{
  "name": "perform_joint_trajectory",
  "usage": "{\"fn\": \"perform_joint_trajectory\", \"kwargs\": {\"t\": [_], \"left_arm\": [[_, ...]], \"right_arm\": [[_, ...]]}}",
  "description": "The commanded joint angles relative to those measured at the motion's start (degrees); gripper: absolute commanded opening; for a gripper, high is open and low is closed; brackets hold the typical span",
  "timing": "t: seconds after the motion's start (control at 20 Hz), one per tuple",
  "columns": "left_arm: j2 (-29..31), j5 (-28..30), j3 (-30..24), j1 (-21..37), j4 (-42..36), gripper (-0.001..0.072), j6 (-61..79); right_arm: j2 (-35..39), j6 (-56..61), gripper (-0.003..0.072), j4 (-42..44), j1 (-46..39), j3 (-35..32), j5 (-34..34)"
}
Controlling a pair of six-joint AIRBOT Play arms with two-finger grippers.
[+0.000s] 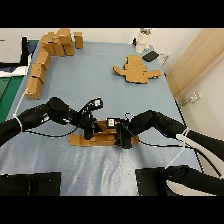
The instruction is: Fold the box.
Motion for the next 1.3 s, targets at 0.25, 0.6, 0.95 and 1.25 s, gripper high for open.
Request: {"fn": "perform_joint_trajectory", "kwargs": {"t": [0.25,0.6,0.95,1.25], "left_arm": [[0.0,0.0,0.0,0.1,-0.1,0.0013,-2.1],[0.0,0.9,0.0,0.1,-0.1,0.0014,-2.7],[0.0,1.1,0.0,0.1,-0.1,0.0015,-2.8],[4.1,-1.1,0.1,4.3,2.1,0.0704,-20.6]], "right_arm": [[-1.2,0.0,0.0584,0.6,0.0,0.0,0.2],[-1.6,0.0,0.0570,0.5,0.0,0.0,0.2],[-1.6,0.0,0.0464,0.4,0.0,0.0,0.1],[-1.6,0.0,0.0463,0.4,0.0,0.0,0.1]]}}
